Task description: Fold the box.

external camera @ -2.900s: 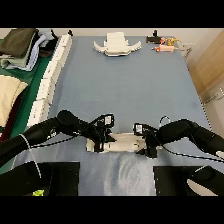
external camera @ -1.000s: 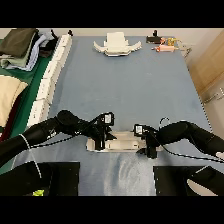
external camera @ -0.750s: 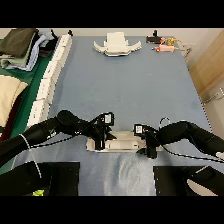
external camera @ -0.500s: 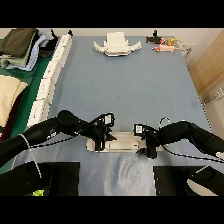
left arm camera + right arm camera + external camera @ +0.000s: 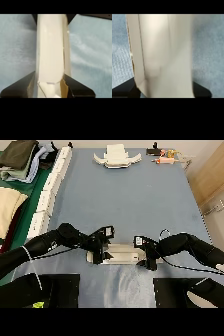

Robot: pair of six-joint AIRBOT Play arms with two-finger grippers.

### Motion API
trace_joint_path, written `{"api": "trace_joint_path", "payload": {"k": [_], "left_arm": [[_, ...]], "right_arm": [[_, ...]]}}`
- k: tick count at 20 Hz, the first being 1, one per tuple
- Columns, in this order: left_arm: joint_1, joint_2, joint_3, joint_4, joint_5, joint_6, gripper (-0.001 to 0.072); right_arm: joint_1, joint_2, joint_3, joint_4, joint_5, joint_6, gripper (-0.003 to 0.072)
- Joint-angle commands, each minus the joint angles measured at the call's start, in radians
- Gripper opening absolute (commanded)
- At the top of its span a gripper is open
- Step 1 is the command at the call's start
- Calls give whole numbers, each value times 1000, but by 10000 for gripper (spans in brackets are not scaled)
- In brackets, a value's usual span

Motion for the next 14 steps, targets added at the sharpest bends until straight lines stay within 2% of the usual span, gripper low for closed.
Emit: {"api": "trace_joint_path", "payload": {"k": [1,5,8,9,10,11,14], "left_arm": [[4,24,2,23,-33,-131,454],[30,166,2,254,-130,-415,453],[40,309,2,315,-232,-551,451],[40,349,2,320,-245,-599,429],[40,388,2,319,-263,-666,194],[39,415,2,319,-288,-700,11],[26,430,2,293,-317,-878,13]], "right_arm": [[0,1,1,0,0,-2,537],[0,1,1,0,0,-2,537],[0,1,1,0,0,-2,537],[0,1,1,0,0,-2,537],[0,1,1,0,0,-2,537],[0,1,1,0,0,-2,537],[0,1,1,0,0,-2,537]]}}
